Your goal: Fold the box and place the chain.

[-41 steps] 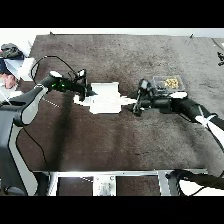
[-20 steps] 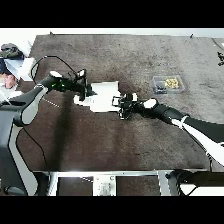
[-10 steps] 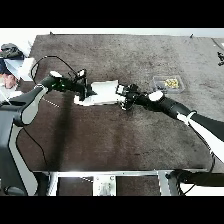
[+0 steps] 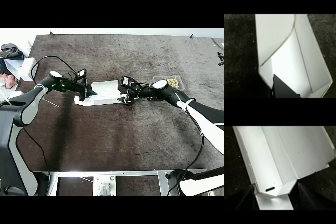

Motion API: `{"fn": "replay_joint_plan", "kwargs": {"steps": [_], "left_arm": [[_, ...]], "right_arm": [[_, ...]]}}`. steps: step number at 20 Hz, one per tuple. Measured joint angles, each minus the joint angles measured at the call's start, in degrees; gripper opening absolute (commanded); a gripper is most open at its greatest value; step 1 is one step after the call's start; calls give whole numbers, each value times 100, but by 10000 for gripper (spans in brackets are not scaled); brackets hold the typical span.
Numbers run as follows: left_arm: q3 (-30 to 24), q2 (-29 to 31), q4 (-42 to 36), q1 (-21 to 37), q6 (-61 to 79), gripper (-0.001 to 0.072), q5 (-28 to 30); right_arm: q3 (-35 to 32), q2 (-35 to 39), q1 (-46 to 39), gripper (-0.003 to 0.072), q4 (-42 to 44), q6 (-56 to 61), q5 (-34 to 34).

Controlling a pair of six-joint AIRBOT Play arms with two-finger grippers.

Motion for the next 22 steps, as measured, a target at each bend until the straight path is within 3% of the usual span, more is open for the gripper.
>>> {"fn": "replay_joint_plan", "kwargs": {"steps": [22], "left_arm": [[0, 0, 0, 4, 4, 13, -4]], "right_arm": [[1996, -1517, -243, 598, -772, 951, 2000]]}}
